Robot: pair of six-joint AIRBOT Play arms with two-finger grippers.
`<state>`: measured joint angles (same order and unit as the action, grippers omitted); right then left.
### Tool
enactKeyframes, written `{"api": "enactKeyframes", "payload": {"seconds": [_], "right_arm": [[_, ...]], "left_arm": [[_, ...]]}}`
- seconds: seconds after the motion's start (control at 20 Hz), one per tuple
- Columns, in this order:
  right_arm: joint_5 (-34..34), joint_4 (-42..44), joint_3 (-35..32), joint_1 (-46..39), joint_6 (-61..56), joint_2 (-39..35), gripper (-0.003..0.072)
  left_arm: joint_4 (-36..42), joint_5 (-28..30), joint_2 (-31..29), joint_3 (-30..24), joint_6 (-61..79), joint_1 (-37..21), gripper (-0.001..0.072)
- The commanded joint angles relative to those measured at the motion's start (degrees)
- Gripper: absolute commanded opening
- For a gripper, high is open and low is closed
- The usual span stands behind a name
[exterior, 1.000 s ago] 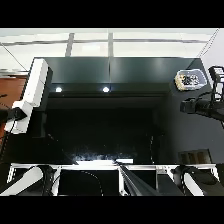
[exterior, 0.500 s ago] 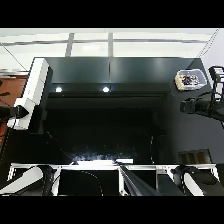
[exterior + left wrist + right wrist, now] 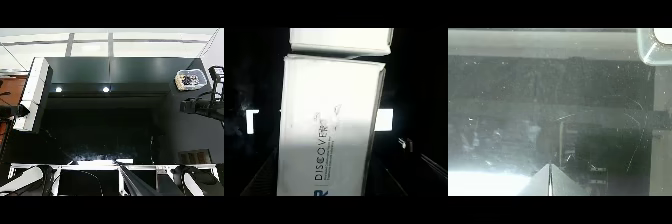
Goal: Fold the box and place the chain.
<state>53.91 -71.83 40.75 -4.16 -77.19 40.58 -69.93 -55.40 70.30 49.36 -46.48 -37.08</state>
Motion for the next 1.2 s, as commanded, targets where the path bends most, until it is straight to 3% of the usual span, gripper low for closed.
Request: {"api": "enactKeyframes", "payload": {"seconds": [0.0,0.2,0.25,0.3,0.35,0.45,0.55,0.65,0.85,1.0,1.15], "right_arm": [[-0.1,0.2,2.0,1.1,1.4,-0.1,0.001],[-0.7,-3.4,12.9,4.3,4.1,0.0,0.001],[-0.2,-3.4,15.8,4.5,4.1,0.0,0.001],[2.2,-2.5,19.2,4.8,4.1,-0.1,0.0009],[6.0,-1.7,22.2,5.6,4.1,-0.1,0.0009],[13.2,-1.9,25.4,7.6,4.0,-0.6,0.0009],[14.9,-4.1,23.7,8.0,3.9,-1.6,0.0009],[7.8,-6.0,17.7,8.0,3.3,-4.1,0.0008],[-20.4,-4.7,-2.6,8.0,3.4,-9.4,0.0009],[-25.7,-4.8,-8.9,8.0,3.3,-9.0,0.001],[-25.0,-4.9,-9.3,8.0,3.3,-9.0,0.0011]], "left_arm": [[-0.3,-5.7,-2.6,4.2,-0.1,0.0,0.0712],[6.4,-6.2,-10.3,12.0,-0.4,0.0,0.071],[12.0,-6.5,-12.1,12.7,-0.5,0.1,0.0656],[16.7,-7.6,-13.7,13.2,-0.5,0.8,0.0391],[20.3,-9.7,-15.7,13.3,-0.1,2.2,0.0025],[22.2,-12.0,-19.3,13.3,-0.5,7.2,0.0021],[22.2,-12.4,-23.3,11.8,-1.9,14.1,0.0019],[22.2,-8.6,-29.0,6.8,-5.5,21.1,0.0019],[21.5,6.6,-43.3,-13.4,-5.7,32.3,0.0022],[23.6,12.1,-48.9,-23.4,-6.2,36.2,0.0023],[23.3,11.9,-49.2,-25.0,-6.2,36.2,0.0023]]}}
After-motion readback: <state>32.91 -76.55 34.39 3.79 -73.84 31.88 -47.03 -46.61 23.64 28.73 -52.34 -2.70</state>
